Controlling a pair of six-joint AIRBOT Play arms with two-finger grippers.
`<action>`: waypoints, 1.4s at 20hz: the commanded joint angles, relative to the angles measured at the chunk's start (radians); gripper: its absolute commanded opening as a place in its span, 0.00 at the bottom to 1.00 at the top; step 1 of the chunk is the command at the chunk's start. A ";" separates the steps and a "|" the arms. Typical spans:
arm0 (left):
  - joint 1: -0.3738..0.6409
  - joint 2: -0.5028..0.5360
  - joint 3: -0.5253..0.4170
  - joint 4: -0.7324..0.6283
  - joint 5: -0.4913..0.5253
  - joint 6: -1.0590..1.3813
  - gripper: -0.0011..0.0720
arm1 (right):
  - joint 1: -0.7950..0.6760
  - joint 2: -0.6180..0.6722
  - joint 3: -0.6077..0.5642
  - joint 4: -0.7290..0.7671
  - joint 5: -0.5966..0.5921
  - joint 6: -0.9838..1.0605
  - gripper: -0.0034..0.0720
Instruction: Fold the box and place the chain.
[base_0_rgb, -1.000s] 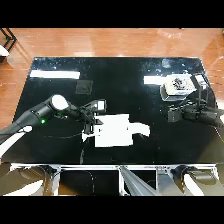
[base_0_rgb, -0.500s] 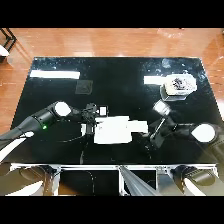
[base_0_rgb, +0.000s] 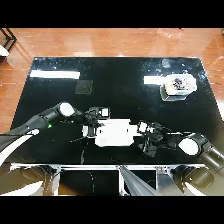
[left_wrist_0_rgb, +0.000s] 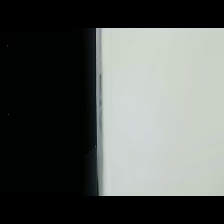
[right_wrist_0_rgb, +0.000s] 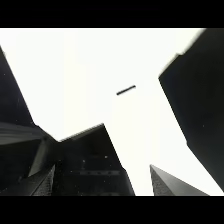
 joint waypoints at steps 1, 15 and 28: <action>-0.001 -0.005 0.001 -0.012 -0.003 0.003 0.05 | 0.039 -0.001 -0.009 -0.013 -0.024 -0.074 0.97; -0.001 -0.007 0.001 0.014 -0.002 0.003 0.05 | 0.156 -0.147 -0.014 0.210 -0.236 -0.229 0.97; -0.001 -0.007 0.001 0.014 -0.002 0.003 0.05 | 0.087 -0.151 0.088 0.185 -0.270 -0.153 0.97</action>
